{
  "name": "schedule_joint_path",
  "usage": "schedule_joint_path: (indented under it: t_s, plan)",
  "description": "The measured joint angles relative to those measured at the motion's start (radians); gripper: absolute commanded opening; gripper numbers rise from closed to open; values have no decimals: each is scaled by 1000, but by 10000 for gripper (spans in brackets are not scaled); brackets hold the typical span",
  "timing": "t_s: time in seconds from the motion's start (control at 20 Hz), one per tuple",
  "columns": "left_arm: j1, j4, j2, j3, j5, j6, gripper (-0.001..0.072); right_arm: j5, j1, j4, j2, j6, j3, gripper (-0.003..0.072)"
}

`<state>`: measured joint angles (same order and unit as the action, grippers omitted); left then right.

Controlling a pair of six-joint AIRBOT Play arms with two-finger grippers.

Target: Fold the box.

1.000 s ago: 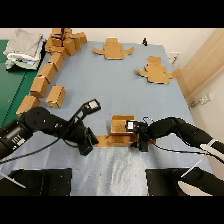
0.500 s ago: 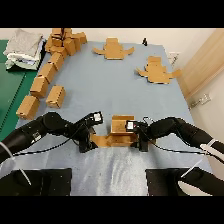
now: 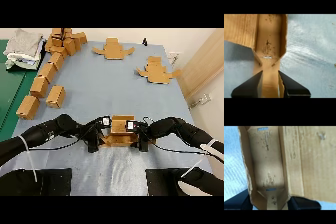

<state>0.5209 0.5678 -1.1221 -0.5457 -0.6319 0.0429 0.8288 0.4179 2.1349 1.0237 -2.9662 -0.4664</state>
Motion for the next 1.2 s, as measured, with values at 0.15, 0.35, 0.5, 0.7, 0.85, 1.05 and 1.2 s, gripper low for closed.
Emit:
schedule_joint_path:
  t_s: [0.15, 0.35, 0.5, 0.7, 0.85, 1.05, 1.2]
  plan:
    - [19, -14, -32, -29, 6, -12, 296, 0, 0, 0, 0, 0, 0, 556]
    - [33, -25, -49, -45, 17, -17, 294, 0, 0, 0, 0, 0, 0, 556]
    - [50, -44, -61, -49, 39, -19, 292, 0, 0, 0, 0, 0, 0, 556]
    - [73, -76, -82, -53, 73, -21, 282, 0, 0, 0, 0, 0, 0, 555]
    - [82, -92, -95, -59, 92, -21, 266, 0, 0, 0, 0, 0, 0, 556]
    - [92, -107, -100, -63, 113, -21, 112, 0, 0, 0, 0, 0, 0, 556]
    - [95, -113, -102, -64, 121, -21, 115, 0, 0, 0, 0, 0, 0, 555]
